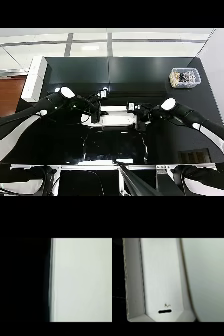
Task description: Fold the box and place the chain.
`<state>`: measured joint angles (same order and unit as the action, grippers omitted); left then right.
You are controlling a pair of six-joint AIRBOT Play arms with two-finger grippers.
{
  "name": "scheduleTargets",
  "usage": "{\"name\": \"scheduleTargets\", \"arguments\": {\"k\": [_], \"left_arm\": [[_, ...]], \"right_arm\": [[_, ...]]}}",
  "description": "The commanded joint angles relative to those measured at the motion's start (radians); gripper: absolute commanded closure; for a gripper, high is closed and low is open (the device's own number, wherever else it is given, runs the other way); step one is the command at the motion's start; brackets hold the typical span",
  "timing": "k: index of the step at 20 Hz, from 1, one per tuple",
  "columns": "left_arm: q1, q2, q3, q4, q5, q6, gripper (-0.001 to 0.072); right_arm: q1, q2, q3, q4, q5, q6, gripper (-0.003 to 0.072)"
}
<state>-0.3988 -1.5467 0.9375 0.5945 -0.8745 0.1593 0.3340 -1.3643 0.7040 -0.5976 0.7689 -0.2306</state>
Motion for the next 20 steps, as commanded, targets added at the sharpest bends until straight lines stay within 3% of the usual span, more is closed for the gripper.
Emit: {"name": "scheduleTargets", "arguments": {"k": [1,20], "left_arm": [[0.000,0.000,-0.001,0.000,0.002,0.002,0.0680],[0.000,0.000,-0.001,0.000,0.003,0.002,0.0681]], "right_arm": [[-0.002,-0.006,0.001,-0.003,-0.011,0.013,-0.0016],[0.029,-0.042,0.010,-0.013,-0.049,0.056,-0.0016]]}}
